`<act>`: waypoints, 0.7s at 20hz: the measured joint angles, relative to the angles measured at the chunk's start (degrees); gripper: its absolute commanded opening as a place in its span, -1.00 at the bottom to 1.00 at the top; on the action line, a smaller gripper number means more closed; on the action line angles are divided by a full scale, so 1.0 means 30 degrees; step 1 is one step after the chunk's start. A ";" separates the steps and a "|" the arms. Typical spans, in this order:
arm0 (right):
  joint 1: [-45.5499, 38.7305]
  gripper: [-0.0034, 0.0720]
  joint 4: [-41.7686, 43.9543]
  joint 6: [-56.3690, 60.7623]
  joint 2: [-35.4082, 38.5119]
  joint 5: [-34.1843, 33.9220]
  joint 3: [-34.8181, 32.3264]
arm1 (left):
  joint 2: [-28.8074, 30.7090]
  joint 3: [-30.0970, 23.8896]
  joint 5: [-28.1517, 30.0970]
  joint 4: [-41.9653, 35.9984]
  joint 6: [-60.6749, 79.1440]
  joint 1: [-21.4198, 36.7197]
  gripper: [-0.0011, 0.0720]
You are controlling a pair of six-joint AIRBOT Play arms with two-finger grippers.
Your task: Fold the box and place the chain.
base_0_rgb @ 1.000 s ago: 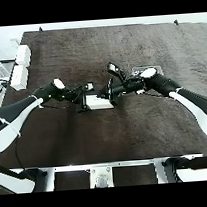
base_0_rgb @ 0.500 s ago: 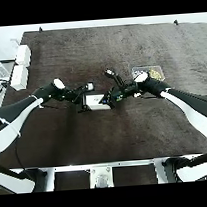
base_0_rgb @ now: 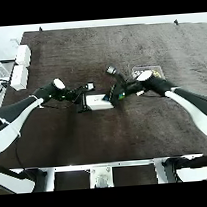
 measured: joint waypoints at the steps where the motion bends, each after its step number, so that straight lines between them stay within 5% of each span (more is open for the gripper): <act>1: -0.0226 -0.91 0.0393 -0.0051 0.1049 0.0007 -0.0058 | 0.0000 0.0000 0.0000 0.0000 0.0000 0.0000 0.48; 6: -0.0976 -0.90 0.1348 0.0306 0.6528 -0.2310 -0.1829 | 0.0000 0.0000 0.0000 -0.0044 0.0036 0.0007 0.48; 14: -0.2186 -0.90 0.1785 0.1311 1.2655 -0.5348 -0.7985 | -0.0007 0.0029 0.0051 -0.0335 0.0058 0.0007 0.48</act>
